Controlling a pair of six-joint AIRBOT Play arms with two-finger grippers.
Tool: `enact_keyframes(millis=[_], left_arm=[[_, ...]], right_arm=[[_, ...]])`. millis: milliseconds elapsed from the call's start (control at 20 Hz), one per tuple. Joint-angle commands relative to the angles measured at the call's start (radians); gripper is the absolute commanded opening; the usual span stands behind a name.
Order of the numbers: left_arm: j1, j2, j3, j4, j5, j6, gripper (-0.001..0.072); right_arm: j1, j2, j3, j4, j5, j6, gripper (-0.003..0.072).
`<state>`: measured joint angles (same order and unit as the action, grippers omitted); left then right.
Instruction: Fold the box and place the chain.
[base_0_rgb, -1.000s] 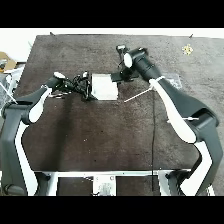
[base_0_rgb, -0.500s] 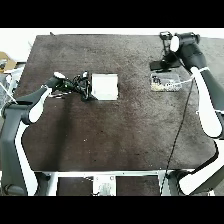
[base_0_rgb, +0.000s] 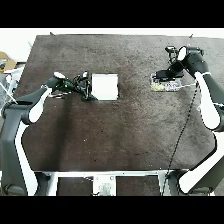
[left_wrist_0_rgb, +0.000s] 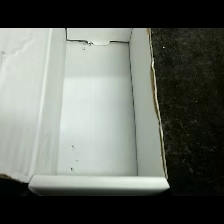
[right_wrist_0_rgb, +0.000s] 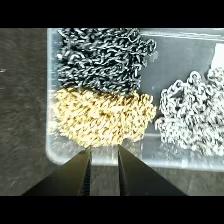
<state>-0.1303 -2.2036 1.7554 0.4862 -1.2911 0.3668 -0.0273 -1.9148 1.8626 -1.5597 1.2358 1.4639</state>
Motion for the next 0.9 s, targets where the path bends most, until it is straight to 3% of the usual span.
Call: enact_keyframes(millis=[0, 550, 600, 650, 850], left_arm=[[0.0, -0.001, 0.0, 0.0, 0.0, 0.0, 0.0391], [0.0, -0.001, 0.0, 0.0, 0.0, 0.0, 0.0391], [0.0, -0.001, 0.0, 0.0, 0.0, 0.0, 0.0391], [0.0, -0.001, 0.0, 0.0, 0.0, 0.0, 0.0391], [0.0, -0.001, 0.0, 0.0, 0.0, 0.0, 0.0391]], right_arm=[[-0.005, -0.051, -0.003, 0.058, -0.014, -0.04, 0.0196], [-0.003, -0.068, -0.003, 0.099, -0.047, -0.056, 0.0195], [-0.003, -0.069, -0.003, 0.099, -0.047, -0.057, 0.0139], [-0.003, -0.069, -0.003, 0.099, -0.047, -0.057, 0.0021], [-0.003, -0.065, -0.003, 0.098, -0.042, -0.054, 0.0018]])
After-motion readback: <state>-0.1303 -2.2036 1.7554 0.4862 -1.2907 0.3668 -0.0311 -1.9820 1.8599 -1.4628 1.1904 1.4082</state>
